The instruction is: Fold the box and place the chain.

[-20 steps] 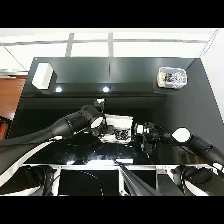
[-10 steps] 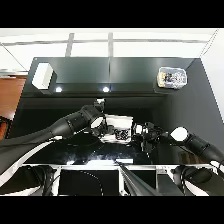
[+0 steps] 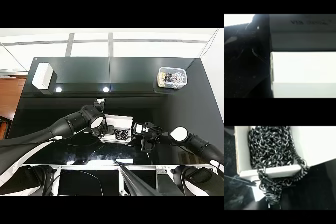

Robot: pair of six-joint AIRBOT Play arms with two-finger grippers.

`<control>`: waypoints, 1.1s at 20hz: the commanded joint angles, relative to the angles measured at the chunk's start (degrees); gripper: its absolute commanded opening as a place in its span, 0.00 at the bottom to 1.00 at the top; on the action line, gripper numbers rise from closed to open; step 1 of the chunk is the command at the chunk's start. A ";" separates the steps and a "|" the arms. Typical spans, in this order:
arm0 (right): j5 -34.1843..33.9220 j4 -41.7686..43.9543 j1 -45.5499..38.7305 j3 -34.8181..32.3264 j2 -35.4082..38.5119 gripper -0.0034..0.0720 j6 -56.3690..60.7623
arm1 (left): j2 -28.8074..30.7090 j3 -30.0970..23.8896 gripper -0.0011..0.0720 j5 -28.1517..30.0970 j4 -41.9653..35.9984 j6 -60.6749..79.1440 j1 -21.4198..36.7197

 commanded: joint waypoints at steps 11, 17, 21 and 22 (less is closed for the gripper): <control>10.64 -13.77 -0.15 8.50 5.66 0.07 29.97 | -0.02 0.04 0.05 0.04 0.02 -0.02 0.00; 26.14 -20.15 -0.15 22.21 9.79 0.07 47.23 | -0.02 0.04 0.05 0.07 0.02 0.00 -0.02; 32.92 -17.99 -0.13 29.07 9.79 0.07 53.64 | -0.02 0.04 0.05 0.04 0.02 0.00 -0.02; 33.62 -15.98 -0.13 30.14 9.79 0.07 54.49 | -0.02 0.04 0.05 0.04 0.02 0.00 0.00</control>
